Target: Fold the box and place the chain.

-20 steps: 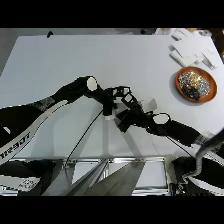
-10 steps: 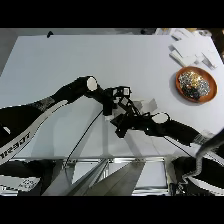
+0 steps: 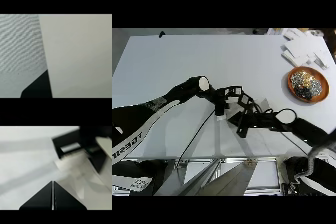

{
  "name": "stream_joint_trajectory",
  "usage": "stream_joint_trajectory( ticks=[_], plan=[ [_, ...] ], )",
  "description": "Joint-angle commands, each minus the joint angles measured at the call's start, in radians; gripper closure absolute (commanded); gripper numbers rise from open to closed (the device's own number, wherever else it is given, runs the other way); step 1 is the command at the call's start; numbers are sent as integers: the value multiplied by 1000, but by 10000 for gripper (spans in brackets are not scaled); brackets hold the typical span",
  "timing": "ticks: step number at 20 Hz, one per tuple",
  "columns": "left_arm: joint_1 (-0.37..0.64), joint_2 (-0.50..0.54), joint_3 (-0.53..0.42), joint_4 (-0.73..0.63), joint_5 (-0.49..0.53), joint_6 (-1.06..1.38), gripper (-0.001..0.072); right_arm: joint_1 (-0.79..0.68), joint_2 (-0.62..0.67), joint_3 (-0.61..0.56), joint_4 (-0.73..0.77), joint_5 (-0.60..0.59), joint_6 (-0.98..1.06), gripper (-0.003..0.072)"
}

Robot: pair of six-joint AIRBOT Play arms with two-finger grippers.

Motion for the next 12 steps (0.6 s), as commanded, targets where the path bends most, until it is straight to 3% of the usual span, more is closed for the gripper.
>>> stream_joint_trajectory(
  ticks=[1, 3, 7, 12],
  plan=[
    [0, 1, 0, -7, -39, -3, 699, -133, 120, 0, -580, 167, 196, 667],
    [-1, 1, 0, -11, -44, 51, 699, -171, 119, 0, -715, 225, 196, 666],
    [0, 3, 0, -10, -94, 206, 703, -186, 119, 0, -726, 239, 196, 666],
    [0, 2, 0, -10, -92, 221, 701, -186, 119, 0, -727, 247, 192, 666]
  ],
)
